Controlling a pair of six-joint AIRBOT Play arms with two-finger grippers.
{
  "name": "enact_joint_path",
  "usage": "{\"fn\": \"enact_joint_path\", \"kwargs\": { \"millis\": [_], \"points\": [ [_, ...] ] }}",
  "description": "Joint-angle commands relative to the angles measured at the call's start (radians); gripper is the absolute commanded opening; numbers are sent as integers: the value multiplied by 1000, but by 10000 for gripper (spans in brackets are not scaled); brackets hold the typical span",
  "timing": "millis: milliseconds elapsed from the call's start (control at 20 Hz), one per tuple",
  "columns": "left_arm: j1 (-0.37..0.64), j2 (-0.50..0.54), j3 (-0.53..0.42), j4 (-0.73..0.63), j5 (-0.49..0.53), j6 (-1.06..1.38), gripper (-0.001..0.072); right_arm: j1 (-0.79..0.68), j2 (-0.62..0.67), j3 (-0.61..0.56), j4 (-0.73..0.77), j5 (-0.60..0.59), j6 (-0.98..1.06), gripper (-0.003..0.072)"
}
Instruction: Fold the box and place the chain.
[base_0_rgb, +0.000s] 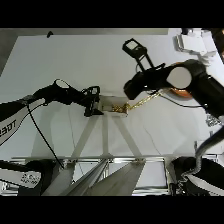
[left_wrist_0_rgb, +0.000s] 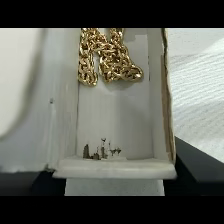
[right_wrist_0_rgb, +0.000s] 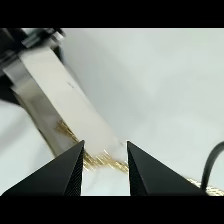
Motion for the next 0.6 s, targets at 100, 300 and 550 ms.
{"fn": "enact_joint_path", "kwargs": {
  "millis": [100,300,550],
  "points": [
    [0,0,0,0,0,0,318,-217,-58,0,68,184,-517,372],
    [0,0,0,0,0,0,318,-259,-175,-19,126,133,-873,509],
    [0,0,0,0,0,0,318,-320,-272,-114,264,7,-1218,518]
  ]
}}
